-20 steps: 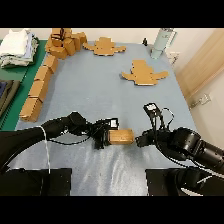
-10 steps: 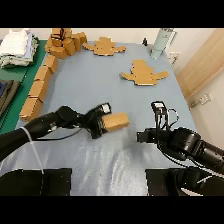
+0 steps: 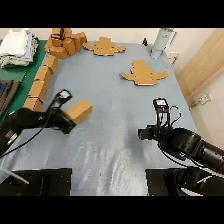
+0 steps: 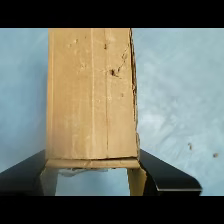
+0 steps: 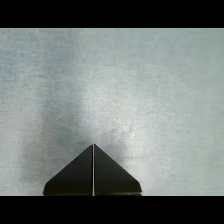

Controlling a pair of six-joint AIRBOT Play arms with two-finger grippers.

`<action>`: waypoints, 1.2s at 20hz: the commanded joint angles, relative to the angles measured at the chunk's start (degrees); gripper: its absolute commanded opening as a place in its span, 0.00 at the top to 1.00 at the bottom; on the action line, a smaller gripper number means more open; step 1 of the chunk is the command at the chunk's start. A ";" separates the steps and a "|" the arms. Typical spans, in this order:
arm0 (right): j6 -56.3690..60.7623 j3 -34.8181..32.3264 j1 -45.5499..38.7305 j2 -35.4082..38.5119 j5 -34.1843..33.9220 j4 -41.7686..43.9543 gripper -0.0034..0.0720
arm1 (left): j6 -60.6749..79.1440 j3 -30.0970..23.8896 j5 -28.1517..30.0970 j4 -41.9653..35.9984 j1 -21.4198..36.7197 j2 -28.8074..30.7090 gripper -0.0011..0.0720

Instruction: Fold the box.

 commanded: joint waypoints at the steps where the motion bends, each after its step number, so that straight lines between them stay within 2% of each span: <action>1: 0.07 0.02 -0.02 0.02 1.46 -2.82 0.95 | -9.60 -4.74 -8.02 6.97 8.81 11.89 0.32; 5: 0.04 0.02 -0.02 0.02 3.82 -4.57 0.95 | -19.54 -6.78 -14.64 18.05 18.47 20.55 0.32; 7: 0.04 0.02 -0.02 0.02 4.20 -5.16 0.95 | -21.20 -6.78 -18.25 21.49 23.15 22.29 0.32; 10: 0.04 0.02 -0.02 0.02 4.24 -5.22 0.95 | -21.35 -6.78 -23.04 21.75 29.57 22.53 0.32; 13: 0.04 0.02 -0.02 0.02 4.24 -5.88 0.95 | -21.62 -6.78 -22.45 21.79 33.31 22.53 0.32; 19: 0.04 0.02 -0.02 0.00 4.24 -6.10 0.95 | -21.57 -7.54 -21.09 24.09 34.60 22.29 0.32; 24: 0.04 0.02 -0.02 -0.04 4.22 -6.23 0.95 | -21.62 -8.94 -14.53 24.17 34.60 21.97 0.32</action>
